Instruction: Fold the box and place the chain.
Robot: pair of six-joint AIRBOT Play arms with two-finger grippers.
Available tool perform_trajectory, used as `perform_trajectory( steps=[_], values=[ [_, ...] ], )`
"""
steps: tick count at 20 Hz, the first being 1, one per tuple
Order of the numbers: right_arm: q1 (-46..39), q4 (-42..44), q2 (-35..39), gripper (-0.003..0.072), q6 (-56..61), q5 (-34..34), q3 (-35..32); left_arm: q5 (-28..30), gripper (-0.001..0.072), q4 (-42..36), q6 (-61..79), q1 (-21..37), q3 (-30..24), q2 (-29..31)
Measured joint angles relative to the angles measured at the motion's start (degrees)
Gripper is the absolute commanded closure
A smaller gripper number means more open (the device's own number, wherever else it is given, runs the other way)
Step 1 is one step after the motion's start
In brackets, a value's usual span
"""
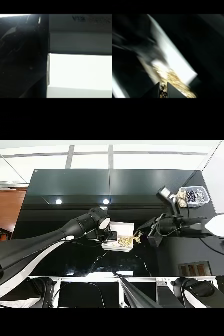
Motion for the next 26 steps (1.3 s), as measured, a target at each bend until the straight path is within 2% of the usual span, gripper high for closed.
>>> perform_trajectory(
  steps=[5,8,12,15,16,17,18,22,26],
  values=[
    [-0.3,15.3,0.5,0.0672,0.2,2.1,4.1,0.0,0.0680,0.0,0.0,0.0,0.0,0.0],
    [-0.3,21.3,0.6,0.0672,-0.2,2.1,4.9,0.1,0.0680,0.0,0.0,0.0,0.0,0.0],
    [-0.3,20.7,-0.1,0.0671,0.1,1.7,4.5,0.1,0.0680,0.0,0.0,0.0,0.0,0.0],
    [0.1,18.5,-1.2,0.0670,1.2,0.5,1.3,0.1,0.0680,0.0,0.0,0.0,0.0,0.0],
    [0.5,17.8,-1.7,0.0622,1.4,-0.6,-0.3,0.1,0.0680,0.0,0.0,0.0,0.0,0.0],
    [0.9,16.5,-2.2,0.0359,2.1,-1.9,-2.1,0.1,0.0680,0.0,0.0,0.0,0.0,0.0],
    [1.2,15.2,-2.5,0.0299,3.2,-3.3,-3.5,0.1,0.0680,0.0,0.0,0.0,0.0,0.0],
    [-0.2,8.0,-3.0,0.0301,6.8,-5.1,-5.7,0.3,0.0680,0.0,0.0,0.0,0.0,0.0],
    [-7.8,4.7,-1.6,0.0302,8.1,-0.9,-4.0,0.4,0.0680,0.0,0.0,0.0,0.0,0.0]
  ],
)
